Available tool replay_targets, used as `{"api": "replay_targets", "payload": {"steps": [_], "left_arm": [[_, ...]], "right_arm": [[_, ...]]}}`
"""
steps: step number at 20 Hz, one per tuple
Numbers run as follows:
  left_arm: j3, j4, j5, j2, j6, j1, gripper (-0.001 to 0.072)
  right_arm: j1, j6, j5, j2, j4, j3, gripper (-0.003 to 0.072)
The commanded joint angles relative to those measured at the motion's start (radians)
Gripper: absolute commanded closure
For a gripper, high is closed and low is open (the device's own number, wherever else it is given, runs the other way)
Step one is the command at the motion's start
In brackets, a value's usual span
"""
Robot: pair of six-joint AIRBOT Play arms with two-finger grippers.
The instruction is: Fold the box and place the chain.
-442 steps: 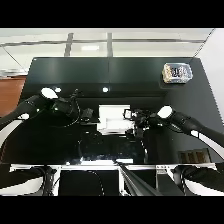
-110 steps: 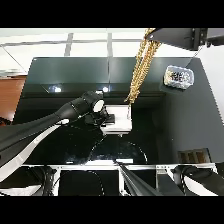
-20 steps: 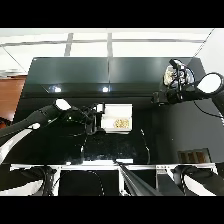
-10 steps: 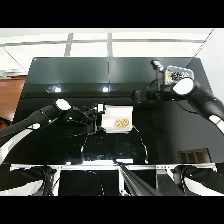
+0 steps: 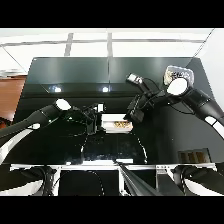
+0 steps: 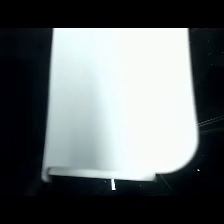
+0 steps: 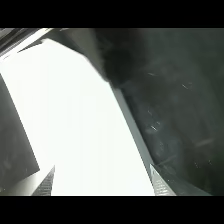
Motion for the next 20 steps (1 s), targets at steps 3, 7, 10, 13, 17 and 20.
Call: {"api": "replay_targets", "payload": {"steps": [3, 7, 10, 13, 17, 20], "left_arm": [[0.001, 0.0, 0.0, -0.001, 0.0, 0.0, 0.0318], [0.001, 0.0, 0.0, -0.001, 0.0, 0.0, 0.0318], [0.001, 0.0, 0.0, -0.001, 0.0, 0.0, 0.0318], [0.001, 0.0, 0.0, -0.001, 0.0, 0.0, 0.0318], [0.001, 0.0, 0.0, -0.001, 0.001, 0.0, 0.0318], [0.001, 0.0, 0.0, -0.001, 0.0, 0.0, 0.0318]], "right_arm": [[0.077, -0.257, -0.076, 0.005, -0.01, -0.05, 0.0009], [0.09, -0.277, -0.103, 0.004, -0.013, -0.077, 0.0008], [0.089, -0.229, -0.092, 0.03, 0.011, -0.046, 0.0009], [0.065, -0.079, -0.081, 0.09, 0.009, 0.045, 0.0009], [-0.019, -0.058, -0.194, 0.084, 0.011, 0.047, 0.0009], [-0.03, -0.06, -0.175, 0.01, 0.015, -0.009, 0.0009]]}}
